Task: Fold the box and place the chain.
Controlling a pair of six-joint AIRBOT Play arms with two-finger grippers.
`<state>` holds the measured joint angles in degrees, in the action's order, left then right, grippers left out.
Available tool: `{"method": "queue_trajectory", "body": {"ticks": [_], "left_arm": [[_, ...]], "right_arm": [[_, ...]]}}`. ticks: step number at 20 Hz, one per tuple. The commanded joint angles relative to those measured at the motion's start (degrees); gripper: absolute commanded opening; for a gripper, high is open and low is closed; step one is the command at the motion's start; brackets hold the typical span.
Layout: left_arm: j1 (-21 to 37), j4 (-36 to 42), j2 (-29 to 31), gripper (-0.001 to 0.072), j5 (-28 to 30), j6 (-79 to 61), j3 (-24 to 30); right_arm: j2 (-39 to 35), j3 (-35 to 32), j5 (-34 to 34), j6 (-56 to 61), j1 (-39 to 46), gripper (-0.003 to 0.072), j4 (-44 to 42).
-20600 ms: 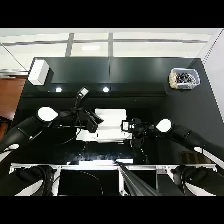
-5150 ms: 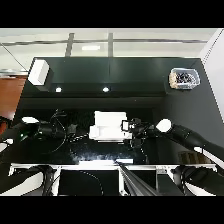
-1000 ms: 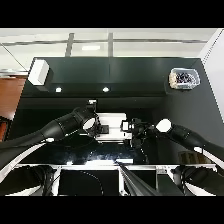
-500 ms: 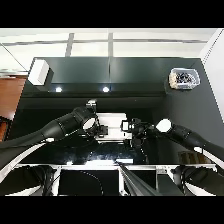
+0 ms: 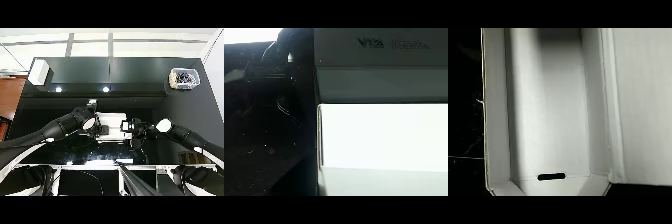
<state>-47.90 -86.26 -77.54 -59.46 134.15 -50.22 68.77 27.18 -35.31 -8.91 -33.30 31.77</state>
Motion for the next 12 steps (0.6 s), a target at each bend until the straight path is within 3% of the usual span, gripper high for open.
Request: {"method": "queue_trajectory", "body": {"ticks": [1, 3, 4, 5, 12], "left_arm": [[0.0, 0.2, 0.0, 0.0029, 0.7, -0.7, -0.1], [0.0, 0.2, 0.0, 0.0028, 0.7, -0.7, -0.1], [0.0, 0.1, 0.0, 0.0028, 0.5, -0.7, -0.1], [0.0, 0.1, 0.0, 0.0028, 0.4, -0.7, -0.1], [0.0, -0.1, 0.0, 0.0028, -0.5, -1.3, -0.1]], "right_arm": [[0.0, 0.1, 0.0, 0.1, 0.0, 0.0396, 0.0], [0.0, 0.1, -0.6, 1.1, 0.0, 0.0412, 0.0], [-0.2, 0.1, -0.6, 2.6, 0.0, 0.0632, 0.0], [-0.9, 0.1, -0.5, 3.7, 0.0, 0.0705, 0.3], [-9.6, 0.1, -5.0, 9.3, 0.2, 0.0703, 15.3]]}}
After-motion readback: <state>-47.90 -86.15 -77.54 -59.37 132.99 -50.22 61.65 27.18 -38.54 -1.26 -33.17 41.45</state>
